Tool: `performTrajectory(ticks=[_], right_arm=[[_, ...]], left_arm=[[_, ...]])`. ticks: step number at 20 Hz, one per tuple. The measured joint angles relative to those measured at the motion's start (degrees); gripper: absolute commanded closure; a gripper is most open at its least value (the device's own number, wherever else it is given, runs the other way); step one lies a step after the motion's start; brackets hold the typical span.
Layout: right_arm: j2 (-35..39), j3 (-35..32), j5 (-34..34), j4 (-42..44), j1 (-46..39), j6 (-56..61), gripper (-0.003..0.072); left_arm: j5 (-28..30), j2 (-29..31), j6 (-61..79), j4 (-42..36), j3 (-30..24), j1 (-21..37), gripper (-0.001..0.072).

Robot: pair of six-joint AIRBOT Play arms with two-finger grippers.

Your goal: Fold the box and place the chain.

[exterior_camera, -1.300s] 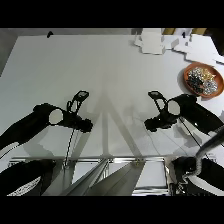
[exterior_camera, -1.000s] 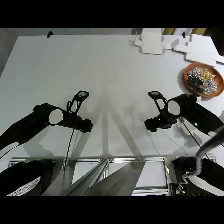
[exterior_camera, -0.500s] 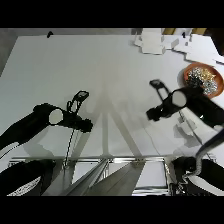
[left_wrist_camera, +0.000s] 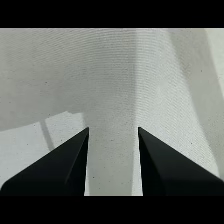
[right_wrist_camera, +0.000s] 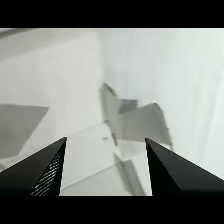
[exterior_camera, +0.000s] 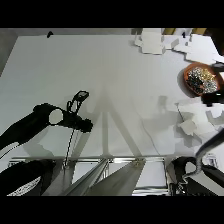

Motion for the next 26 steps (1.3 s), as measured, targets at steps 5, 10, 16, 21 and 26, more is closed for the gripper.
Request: performTrajectory(ticks=[5, 10, 16, 21, 26], right_arm=[[-4.00, 0.31, -4.24, -1.77, -10.88, -5.70, 0.0169], [-10.97, 0.35, -4.50, -2.73, -13.20, -9.03, 0.0303], [-15.50, 0.37, -1.77, -3.08, -12.83, -10.16, 0.0664], [-10.47, 0.42, 1.97, -1.01, -5.11, -10.05, 0.0665], [-0.37, -0.74, 3.54, 16.57, 4.42, -10.73, 0.0666]], left_arm=[[0.00, 0.00, 0.00, 0.00, 0.00, 0.00, 0.0365], [0.02, 0.00, 0.00, -0.13, 0.00, 0.00, 0.0365], [0.02, 0.00, 0.00, -0.15, 0.00, 0.00, 0.0365], [0.00, 0.00, 0.00, -0.15, 0.00, 0.00, 0.0365], [0.02, 0.00, 0.00, -0.17, 0.00, 0.00, 0.0365]])
